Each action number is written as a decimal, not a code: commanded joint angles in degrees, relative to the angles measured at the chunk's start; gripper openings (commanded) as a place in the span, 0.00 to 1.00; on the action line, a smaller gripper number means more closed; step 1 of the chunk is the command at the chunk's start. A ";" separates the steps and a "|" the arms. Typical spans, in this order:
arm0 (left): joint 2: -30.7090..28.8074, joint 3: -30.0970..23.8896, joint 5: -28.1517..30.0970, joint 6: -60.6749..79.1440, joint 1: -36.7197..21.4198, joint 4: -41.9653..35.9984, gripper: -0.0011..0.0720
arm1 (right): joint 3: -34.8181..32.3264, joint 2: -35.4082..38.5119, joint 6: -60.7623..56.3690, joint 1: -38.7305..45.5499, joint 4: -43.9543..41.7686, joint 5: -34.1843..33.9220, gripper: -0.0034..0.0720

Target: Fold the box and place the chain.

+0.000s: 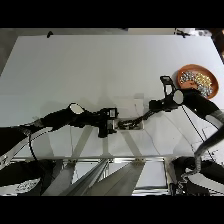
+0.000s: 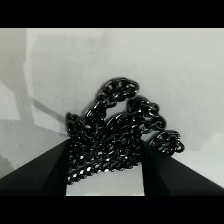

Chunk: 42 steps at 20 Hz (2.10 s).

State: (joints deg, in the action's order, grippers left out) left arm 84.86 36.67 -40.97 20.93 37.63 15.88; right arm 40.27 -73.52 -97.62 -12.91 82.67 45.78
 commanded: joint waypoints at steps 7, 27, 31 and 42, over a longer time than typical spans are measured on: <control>-0.04 0.00 0.02 0.00 -0.02 0.02 0.49 | -0.04 2.05 0.70 -1.79 -0.37 1.44 0.06; -0.04 0.00 -1.03 0.02 -0.02 0.02 0.49 | 12.48 32.72 0.52 -19.65 3.54 -1.38 0.06; -0.04 0.00 -1.03 0.02 -0.02 0.00 0.49 | 12.48 34.58 -0.04 -19.65 5.81 -0.09 0.06; -0.04 0.00 -1.05 0.02 -0.02 0.02 0.49 | 12.48 43.95 -8.70 -19.58 16.46 8.96 0.06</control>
State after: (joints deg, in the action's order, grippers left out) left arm 84.86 36.67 -42.04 20.93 37.63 15.90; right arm 52.73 -31.73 -104.42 -32.45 97.25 52.75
